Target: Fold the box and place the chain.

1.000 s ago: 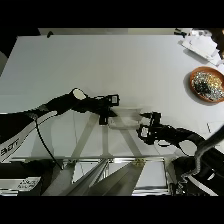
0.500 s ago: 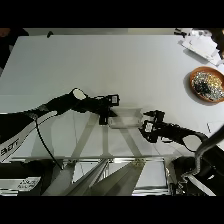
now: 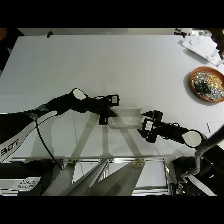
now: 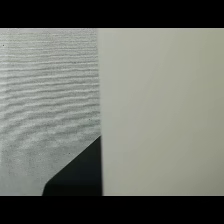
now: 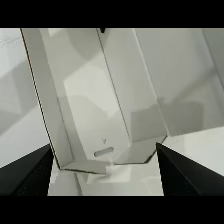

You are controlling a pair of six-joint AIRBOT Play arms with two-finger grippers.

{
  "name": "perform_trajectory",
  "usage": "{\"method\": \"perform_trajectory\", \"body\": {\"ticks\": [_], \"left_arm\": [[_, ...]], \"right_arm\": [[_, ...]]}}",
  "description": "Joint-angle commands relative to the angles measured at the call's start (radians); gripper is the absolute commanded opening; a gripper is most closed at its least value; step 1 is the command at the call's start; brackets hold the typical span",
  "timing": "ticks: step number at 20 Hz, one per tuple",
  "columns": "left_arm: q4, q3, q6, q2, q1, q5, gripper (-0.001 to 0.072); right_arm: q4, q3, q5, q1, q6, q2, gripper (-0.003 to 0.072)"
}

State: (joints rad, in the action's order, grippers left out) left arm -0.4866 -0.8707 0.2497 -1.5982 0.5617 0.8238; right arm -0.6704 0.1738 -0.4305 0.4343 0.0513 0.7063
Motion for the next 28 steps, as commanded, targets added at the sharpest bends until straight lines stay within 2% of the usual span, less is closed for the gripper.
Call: {"method": "perform_trajectory", "body": {"ticks": [1, 5, 12, 15, 19, 28], "left_arm": [[0.0, 0.0, 0.0, 0.0, 0.0, 0.0, 0.0013], [0.0, 0.0, 0.0, 0.0, 0.0, 0.0, 0.0013], [0.0, 0.0, 0.0, 0.0, 0.0, 0.0, 0.0013], [0.0, 0.0, 0.0, 0.0, 0.0, 0.0, 0.0013], [0.0, 0.0, 0.0, 0.0, 0.0, 0.0, 0.0013], [0.0, 0.0, 0.0, 0.0, 0.0, 0.0, 0.0013]], "right_arm": [[0.085, 0.006, -0.055, -0.093, 0.098, 0.009, 0.068], [0.24, 0.007, -0.143, -0.163, 0.304, 0.011, 0.068], [0.393, 0.007, -0.154, -0.164, 0.504, 0.104, 0.0678], [0.405, 0.009, -0.175, -0.196, 0.516, 0.129, 0.0678], [0.382, 0.045, -0.262, -0.28, 0.534, 0.142, 0.0677], [0.392, 0.063, -0.308, -0.285, 0.589, 0.236, 0.0669]]}}
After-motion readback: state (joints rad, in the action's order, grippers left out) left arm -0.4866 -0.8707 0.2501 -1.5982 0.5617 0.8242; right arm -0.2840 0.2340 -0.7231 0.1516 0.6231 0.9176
